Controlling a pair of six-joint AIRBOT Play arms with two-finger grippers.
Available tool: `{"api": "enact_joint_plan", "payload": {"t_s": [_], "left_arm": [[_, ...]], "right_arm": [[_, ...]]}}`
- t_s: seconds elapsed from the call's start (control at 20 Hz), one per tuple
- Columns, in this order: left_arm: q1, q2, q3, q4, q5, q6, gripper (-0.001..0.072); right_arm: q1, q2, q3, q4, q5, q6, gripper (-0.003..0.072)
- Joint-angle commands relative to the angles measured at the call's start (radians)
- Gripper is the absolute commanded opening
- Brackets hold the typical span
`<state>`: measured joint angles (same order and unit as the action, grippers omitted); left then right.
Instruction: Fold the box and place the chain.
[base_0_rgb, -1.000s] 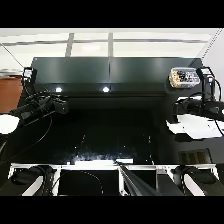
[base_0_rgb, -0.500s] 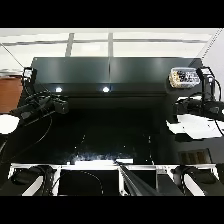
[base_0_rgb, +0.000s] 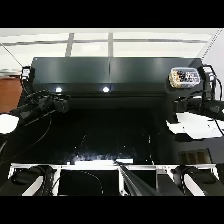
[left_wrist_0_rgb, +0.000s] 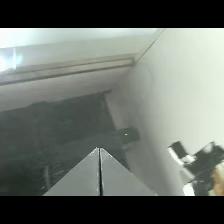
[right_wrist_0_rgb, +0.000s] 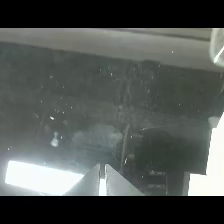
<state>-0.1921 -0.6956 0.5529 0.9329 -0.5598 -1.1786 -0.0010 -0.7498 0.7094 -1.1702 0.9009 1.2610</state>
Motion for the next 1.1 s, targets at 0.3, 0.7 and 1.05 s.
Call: {"api": "enact_joint_plan", "payload": {"t_s": [0.3,0.7,1.05], "left_arm": [[-0.013,-0.005,0.000,-0.055,-0.009,-0.008,0.0704],[-0.014,-0.009,0.000,-0.025,-0.132,-0.008,0.0704],[-0.014,-0.009,0.000,-0.025,-0.101,-0.008,0.0704]], "right_arm": [[-0.006,-0.024,-0.004,-0.022,-0.177,0.146,0.0696],[-0.480,-0.046,0.043,-0.283,-0.254,0.285,0.0696],[-0.993,-0.403,0.285,-0.260,0.038,0.304,0.0696]]}}
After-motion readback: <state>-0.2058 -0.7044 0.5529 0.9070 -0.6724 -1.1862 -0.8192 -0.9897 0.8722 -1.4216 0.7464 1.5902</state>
